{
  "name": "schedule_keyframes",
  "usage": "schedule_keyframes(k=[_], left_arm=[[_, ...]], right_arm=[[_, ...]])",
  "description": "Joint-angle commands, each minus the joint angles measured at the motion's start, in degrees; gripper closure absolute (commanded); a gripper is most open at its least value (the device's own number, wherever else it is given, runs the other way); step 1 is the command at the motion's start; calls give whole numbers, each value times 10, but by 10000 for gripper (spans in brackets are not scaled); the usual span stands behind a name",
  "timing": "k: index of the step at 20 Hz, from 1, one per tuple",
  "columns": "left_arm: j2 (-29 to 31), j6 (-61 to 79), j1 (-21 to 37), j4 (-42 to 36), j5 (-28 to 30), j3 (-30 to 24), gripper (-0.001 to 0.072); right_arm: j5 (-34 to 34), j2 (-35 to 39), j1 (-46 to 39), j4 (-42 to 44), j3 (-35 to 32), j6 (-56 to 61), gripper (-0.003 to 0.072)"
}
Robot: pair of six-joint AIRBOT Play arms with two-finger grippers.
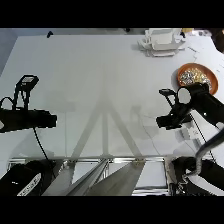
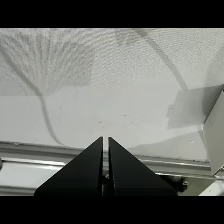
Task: Fold the box and place the chain.
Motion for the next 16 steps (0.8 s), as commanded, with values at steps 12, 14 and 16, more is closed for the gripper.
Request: schedule_keyframes(k=[12, 14, 16], left_arm=[[0, 0, 0, 0, 0, 0, 701], [0, 0, 0, 0, 0, 0, 701], [0, 0, 0, 0, 0, 0, 701]], right_arm=[[-50, 0, 1, -14, 0, -77, 647], [-50, 0, 1, -14, 0, -77, 647], [-89, 0, 1, -7, 0, -75, 648]])
